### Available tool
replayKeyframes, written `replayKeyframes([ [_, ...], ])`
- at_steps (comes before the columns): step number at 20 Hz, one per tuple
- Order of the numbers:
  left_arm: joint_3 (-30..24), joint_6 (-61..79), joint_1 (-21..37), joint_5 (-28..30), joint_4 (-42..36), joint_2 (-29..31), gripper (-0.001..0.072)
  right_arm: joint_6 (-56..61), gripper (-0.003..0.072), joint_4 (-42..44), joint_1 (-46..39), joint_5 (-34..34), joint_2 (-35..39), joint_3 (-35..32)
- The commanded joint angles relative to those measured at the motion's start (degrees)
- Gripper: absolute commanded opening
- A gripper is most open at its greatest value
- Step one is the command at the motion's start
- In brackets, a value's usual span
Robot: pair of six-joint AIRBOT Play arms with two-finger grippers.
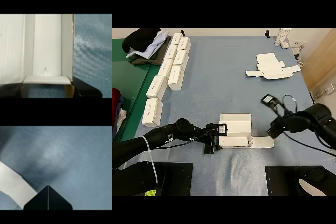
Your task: Fold the box.
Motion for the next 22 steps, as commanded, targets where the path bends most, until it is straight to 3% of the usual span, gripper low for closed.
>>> replayKeyframes([
  [1,-0.02,0.07,-0.02,0.0,0.04,-0.02,0.0455,14.51,0.0002,2.51,-14.49,-6.23,-2.84,-0.04],
  [5,-0.02,0.04,-0.02,0.0,0.04,-0.02,0.0455,4.55,0.0,29.4,-30.99,-6.58,-8.22,-3.87],
  [7,-0.02,0.07,-0.02,0.02,0.04,-0.02,0.0455,0.0,0.0001,36.94,-33.55,-6.64,-9.79,-6.01],
  [16,-0.02,0.07,-0.02,0.02,0.04,-0.02,0.0455,-5.53,0.0,45.59,-33.48,-9.75,-10.43,-13.11],
  [22,-0.02,0.04,-0.02,0.02,0.04,-0.02,0.0455,-8.22,0.0,51.19,-33.38,-9.68,-10.43,-13.88],
])
